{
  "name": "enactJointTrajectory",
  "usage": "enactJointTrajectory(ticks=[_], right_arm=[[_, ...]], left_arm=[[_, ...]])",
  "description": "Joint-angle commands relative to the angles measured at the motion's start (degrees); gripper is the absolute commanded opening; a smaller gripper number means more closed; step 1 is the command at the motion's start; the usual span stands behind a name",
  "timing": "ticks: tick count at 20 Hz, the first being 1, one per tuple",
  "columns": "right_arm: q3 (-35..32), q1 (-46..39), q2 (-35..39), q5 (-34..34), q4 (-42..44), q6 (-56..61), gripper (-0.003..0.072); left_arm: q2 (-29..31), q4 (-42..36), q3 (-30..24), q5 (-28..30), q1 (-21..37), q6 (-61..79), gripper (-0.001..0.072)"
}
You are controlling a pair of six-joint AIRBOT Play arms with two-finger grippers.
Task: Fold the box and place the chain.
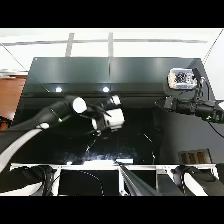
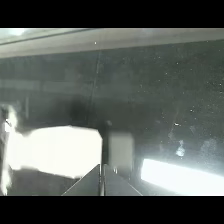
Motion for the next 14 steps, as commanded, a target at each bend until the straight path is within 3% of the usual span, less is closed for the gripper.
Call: enactJointTrajectory(ticks=[1, 4, 7, 11, 14], right_arm=[[0.04, -0.02, 0.02, 0.83, -0.02, -0.02, 0.0042], [0.04, -0.02, 0.02, 1.07, 0.02, 0.00, 0.0042], [0.04, -0.02, 0.02, 1.07, -0.02, -0.02, 0.0041], [0.04, -0.02, 0.02, 2.19, 0.00, 0.00, 0.0041], [0.04, -0.02, 0.02, 2.10, 0.02, 0.00, 0.0041]], left_arm=[[-0.20, 7.45, 4.79, -2.14, 13.20, -10.51, 0.0282], [-8.57, 17.18, 19.15, -6.43, 26.88, -28.55, 0.0285], [-19.04, 17.22, 34.38, -10.32, 38.14, -32.61, 0.0290], [-30.08, 16.70, 49.53, -9.79, 46.93, -34.21, 0.0290], [-36.15, 17.00, 56.65, -10.19, 50.07, -34.99, 0.0290]])
